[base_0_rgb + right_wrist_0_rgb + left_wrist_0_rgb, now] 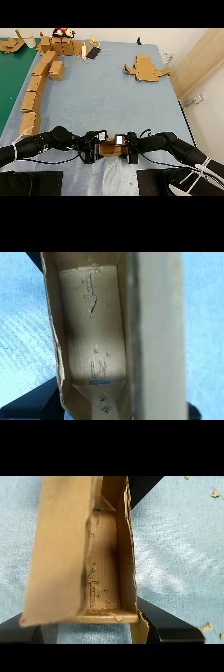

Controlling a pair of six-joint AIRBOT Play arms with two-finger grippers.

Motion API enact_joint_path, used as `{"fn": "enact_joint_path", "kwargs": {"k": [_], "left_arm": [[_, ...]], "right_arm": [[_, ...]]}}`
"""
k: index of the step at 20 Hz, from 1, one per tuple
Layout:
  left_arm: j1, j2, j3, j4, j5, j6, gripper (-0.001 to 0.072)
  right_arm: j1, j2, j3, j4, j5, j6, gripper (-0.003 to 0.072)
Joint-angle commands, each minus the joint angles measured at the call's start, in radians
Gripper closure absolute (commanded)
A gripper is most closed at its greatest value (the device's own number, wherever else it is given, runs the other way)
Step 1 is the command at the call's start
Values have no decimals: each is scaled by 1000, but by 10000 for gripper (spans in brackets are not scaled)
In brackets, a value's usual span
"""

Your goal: Fold the box.

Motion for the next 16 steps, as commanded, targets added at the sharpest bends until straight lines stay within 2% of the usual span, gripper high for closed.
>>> {"fn": "enact_joint_path", "kwargs": {"k": [1, 16], "left_arm": [[0, 0, 1, 0, -3, 1, 245], [0, 0, 1, 0, -3, 1, 245]], "right_arm": [[0, 1, 0, 0, 1, 0, 274], [-2, 1, 0, -40, -1, 0, 275]]}}
